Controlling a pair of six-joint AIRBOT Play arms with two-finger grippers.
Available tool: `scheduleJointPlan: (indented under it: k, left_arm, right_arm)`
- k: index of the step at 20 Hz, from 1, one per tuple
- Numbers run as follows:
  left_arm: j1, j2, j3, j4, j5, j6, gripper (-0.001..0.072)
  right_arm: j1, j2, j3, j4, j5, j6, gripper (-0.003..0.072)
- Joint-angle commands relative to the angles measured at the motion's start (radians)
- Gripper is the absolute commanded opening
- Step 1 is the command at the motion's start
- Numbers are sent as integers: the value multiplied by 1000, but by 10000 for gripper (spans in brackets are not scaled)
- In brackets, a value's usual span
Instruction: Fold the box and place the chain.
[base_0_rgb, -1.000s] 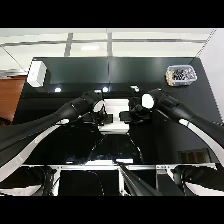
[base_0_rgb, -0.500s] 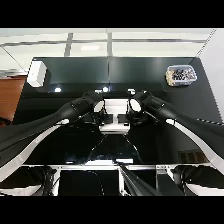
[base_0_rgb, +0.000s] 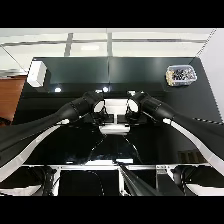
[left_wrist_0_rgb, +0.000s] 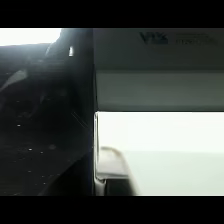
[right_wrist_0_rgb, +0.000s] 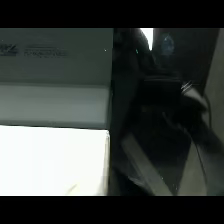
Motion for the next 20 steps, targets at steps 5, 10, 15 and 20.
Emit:
scheduleJointPlan:
  k: [5, 10, 15, 20]
  left_arm:
    - [0, 0, 0, -2, 4, -2, 28]
    - [1, 0, 0, -2, 4, -2, 28]
    - [1, 0, 0, -2, 3, -2, 28]
    - [1, 0, 0, -2, 4, -2, 28]
  right_arm:
    - [1, 1, 2, 10, -8, 6, 23]
    - [-2, 21, 2, 1, -10, 4, 289]
    - [-31, 193, 6, 0, 26, -97, 291]
    - [-127, 430, 19, -333, 21, -132, 290]
